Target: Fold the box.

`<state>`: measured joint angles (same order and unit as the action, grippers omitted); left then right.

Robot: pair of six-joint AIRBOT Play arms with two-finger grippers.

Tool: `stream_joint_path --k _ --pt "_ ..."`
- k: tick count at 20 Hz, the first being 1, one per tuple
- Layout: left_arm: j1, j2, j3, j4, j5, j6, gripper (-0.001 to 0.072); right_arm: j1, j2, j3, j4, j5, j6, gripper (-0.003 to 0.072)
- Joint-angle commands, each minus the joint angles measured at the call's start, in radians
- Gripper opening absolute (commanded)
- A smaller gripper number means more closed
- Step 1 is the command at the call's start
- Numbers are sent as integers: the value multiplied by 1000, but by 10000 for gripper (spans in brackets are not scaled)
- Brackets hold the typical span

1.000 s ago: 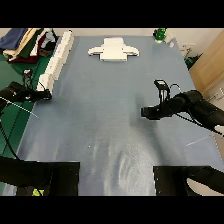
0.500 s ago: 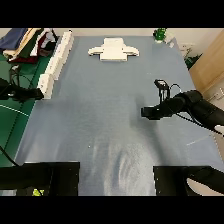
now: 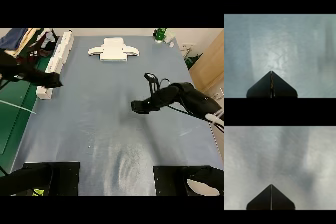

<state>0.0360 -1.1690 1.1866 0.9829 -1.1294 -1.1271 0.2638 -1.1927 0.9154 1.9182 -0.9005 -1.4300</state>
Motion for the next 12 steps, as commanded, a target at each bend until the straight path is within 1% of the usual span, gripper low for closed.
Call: stream_joint_path --k 1,3,5,9,12 --pt "-245 -43 29 -17 103 -105 14 48 -123 154 35 -29 -18 10" --pt "-313 -87 29 -18 115 -148 14 74 -166 205 34 -27 -18 10" --pt "-352 -121 28 -18 109 -153 15 77 -176 214 31 -28 -18 9" --pt "-386 -150 29 -19 108 -153 15 77 -176 214 24 -28 -18 10" --pt "-386 -151 29 -18 108 -153 15 77 -176 214 23 -28 -18 9"
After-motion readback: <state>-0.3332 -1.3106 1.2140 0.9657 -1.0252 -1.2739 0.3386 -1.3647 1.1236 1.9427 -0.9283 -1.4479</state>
